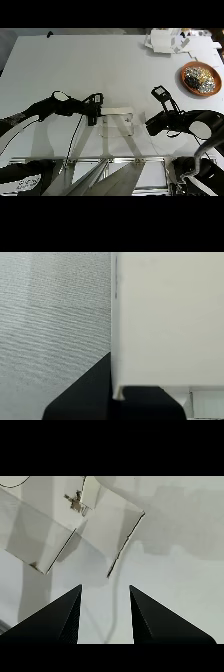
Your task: Fold the box and place the chain.
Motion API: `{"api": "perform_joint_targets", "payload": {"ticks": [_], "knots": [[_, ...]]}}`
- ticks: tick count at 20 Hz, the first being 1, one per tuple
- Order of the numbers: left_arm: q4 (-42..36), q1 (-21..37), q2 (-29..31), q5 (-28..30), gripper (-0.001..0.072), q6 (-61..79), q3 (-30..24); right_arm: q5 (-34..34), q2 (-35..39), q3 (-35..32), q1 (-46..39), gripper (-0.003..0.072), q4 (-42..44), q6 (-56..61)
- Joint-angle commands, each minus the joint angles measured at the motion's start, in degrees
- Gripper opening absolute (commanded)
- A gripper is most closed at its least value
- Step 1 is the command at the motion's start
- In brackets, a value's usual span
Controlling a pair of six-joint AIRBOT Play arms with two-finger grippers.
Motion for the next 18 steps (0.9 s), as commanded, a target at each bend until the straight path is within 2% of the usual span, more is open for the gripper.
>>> {"api": "perform_joint_targets", "payload": {"ticks": [1,6,18], "knots": [[0.0,-0.04,-0.04,0.0,0.0005,0.0,0.04,-0.24,0.04,0.07,0.02,0.0337,0.02,-1.31],[0.04,-0.04,-0.33,-0.24,0.0005,0.0,0.04,-0.2,0.04,0.07,0.02,0.0337,0.04,-4.74],[-0.02,-0.04,-1.75,-2.1,0.0005,0.02,0.04,-0.02,0.04,0.04,0.02,0.0337,0.02,-4.76]]}}
